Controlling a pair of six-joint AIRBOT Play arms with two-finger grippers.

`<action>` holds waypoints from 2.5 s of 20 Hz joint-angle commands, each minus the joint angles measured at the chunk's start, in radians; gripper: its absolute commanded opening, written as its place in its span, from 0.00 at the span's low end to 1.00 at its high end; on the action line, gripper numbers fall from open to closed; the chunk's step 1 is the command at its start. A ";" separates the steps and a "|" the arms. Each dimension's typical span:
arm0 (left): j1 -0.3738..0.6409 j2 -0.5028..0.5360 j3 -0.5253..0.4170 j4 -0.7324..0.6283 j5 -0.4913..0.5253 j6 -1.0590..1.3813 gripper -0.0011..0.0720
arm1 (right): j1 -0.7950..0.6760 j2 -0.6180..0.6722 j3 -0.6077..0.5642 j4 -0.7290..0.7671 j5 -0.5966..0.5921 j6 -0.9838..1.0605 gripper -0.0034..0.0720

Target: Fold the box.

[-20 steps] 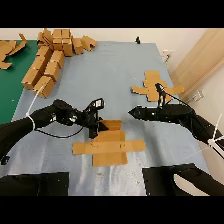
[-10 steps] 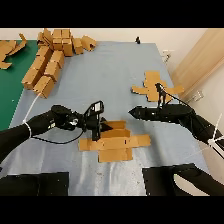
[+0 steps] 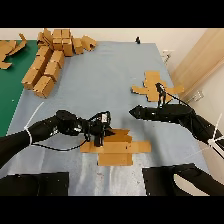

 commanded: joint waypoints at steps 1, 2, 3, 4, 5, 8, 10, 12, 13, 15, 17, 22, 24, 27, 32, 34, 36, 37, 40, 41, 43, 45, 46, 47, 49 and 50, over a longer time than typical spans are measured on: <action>-0.006 0.004 -0.026 0.021 0.007 -0.023 0.03 | 0.001 0.000 0.000 0.000 0.001 0.000 0.53; -0.006 0.004 -0.027 0.028 0.007 -0.033 0.03 | 0.001 0.000 0.000 0.000 0.000 0.000 0.53; -0.006 0.005 -0.027 0.029 0.006 -0.041 0.03 | 0.001 0.000 0.000 0.000 0.000 0.000 0.53; -0.006 0.005 -0.027 0.029 0.006 -0.046 0.03 | 0.000 0.000 0.000 0.000 0.001 0.000 0.53; -0.006 0.005 -0.026 0.028 0.007 -0.045 0.03 | 0.000 0.000 0.000 0.000 0.000 0.000 0.53; -0.003 0.041 -0.021 0.027 0.139 0.005 0.03 | 0.001 0.000 0.000 0.000 0.000 0.000 0.53; 0.012 0.064 -0.012 0.027 0.169 0.024 0.03 | 0.001 0.000 0.000 0.001 0.001 0.000 0.53; 0.030 0.066 -0.003 0.027 0.153 0.051 0.03 | 0.001 0.000 0.000 0.001 0.002 0.000 0.53; 0.034 0.066 -0.004 0.028 0.156 0.077 0.03 | 0.001 0.000 0.000 0.001 0.005 0.000 0.53; 0.040 0.063 -0.004 0.028 0.167 0.093 0.03 | 0.001 0.000 0.000 0.001 0.009 0.000 0.53; 0.039 0.055 -0.009 0.017 0.160 0.082 0.03 | 0.003 0.000 0.000 0.001 0.011 0.000 0.53; 0.037 0.052 -0.043 -0.031 0.119 0.082 0.03 | 0.009 0.000 0.000 0.003 0.016 0.000 0.53; 0.037 0.052 -0.052 -0.051 0.095 0.082 0.03 | 0.009 0.000 0.000 0.003 0.016 0.000 0.53; 0.037 0.052 -0.054 -0.048 0.080 0.047 0.03 | 0.009 0.000 0.000 0.003 0.016 0.000 0.53; 0.037 0.052 -0.054 -0.040 0.013 -0.030 0.03 | 0.008 0.000 0.000 0.003 0.016 0.000 0.53; 0.037 0.052 -0.056 -0.039 0.013 -0.061 0.03 | 0.009 0.000 0.000 0.003 0.016 -0.001 0.53; 0.037 0.052 -0.058 -0.009 0.013 -0.065 0.03 | 0.008 0.000 0.000 0.003 0.016 -0.001 0.53; 0.037 0.052 -0.058 0.011 0.016 -0.065 0.03 | 0.008 0.000 0.000 0.003 0.016 -0.001 0.53; 0.037 0.055 -0.055 0.019 0.076 0.016 0.03 | 0.008 0.000 0.000 0.003 0.016 -0.001 0.53; 0.037 0.060 -0.053 0.018 0.074 0.043 0.03 | 0.009 0.000 0.000 0.003 0.016 -0.001 0.53; 0.036 0.075 -0.053 -0.008 0.068 0.045 0.03 | 0.008 0.000 0.000 0.003 0.016 -0.001 0.53; 0.032 0.101 -0.053 -0.022 0.089 0.076 0.03 | 0.008 0.000 0.000 0.003 0.016 0.000 0.53; 0.033 0.111 -0.053 -0.034 0.107 0.101 0.03 | 0.009 0.000 0.000 0.003 0.017 0.000 0.53; 0.033 0.113 -0.053 -0.046 0.116 0.121 0.03 | 0.008 0.000 0.000 0.003 0.017 0.000 0.53; 0.032 0.112 -0.053 -0.048 0.126 0.124 0.03 | 0.009 0.000 0.000 0.004 0.019 0.000 0.53; 0.031 0.112 -0.054 -0.048 0.120 0.122 0.03 | 0.009 0.000 0.000 0.004 0.020 0.000 0.53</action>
